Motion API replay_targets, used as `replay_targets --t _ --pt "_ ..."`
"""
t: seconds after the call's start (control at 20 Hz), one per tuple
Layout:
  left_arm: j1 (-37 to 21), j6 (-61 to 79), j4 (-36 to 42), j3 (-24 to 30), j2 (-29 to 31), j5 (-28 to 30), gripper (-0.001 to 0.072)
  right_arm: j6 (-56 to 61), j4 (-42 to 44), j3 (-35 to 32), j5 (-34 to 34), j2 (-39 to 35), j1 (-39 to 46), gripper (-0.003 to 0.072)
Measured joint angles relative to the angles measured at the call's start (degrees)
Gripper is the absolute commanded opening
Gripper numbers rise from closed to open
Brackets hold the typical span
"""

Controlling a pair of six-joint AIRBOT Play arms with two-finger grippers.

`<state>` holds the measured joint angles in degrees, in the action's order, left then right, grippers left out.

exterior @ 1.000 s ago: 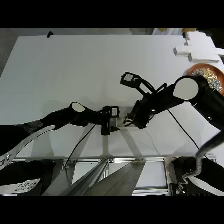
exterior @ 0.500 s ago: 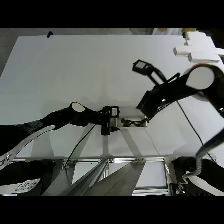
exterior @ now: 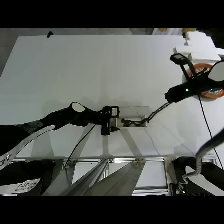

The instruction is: Fold the box and place the chain.

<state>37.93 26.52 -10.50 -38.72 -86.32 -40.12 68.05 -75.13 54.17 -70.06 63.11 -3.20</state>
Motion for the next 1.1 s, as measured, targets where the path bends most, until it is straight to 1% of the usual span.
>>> replay_targets --t 0.05,0.15,0.25,0.4,0.65,1.1 --pt "0.00 0.00 -0.02 0.00 0.00 0.00 0.0033 0.70 -0.24 -2.08 1.75 0.24 0.02 0.0226" --pt "0.02 0.02 -0.02 0.00 0.00 0.00 0.0033 1.44 -0.61 -5.86 5.75 0.81 -0.57 0.0317" --pt "0.00 0.00 -0.02 0.00 0.00 0.00 0.0033 1.57 -1.07 -8.39 9.16 1.90 -1.97 0.0319" --pt "0.00 0.02 0.00 0.00 0.00 0.00 0.0033 1.55 -1.86 -10.03 11.85 4.79 -4.39 0.0318" --pt "0.02 0.02 0.00 0.00 0.00 0.00 0.0033 3.96 -2.36 -10.86 13.44 9.79 -6.73 0.0317" --pt "0.00 0.00 -0.02 0.00 -0.02 0.00 0.0033 5.42 -2.45 -11.02 16.44 11.34 -7.26 0.0313"
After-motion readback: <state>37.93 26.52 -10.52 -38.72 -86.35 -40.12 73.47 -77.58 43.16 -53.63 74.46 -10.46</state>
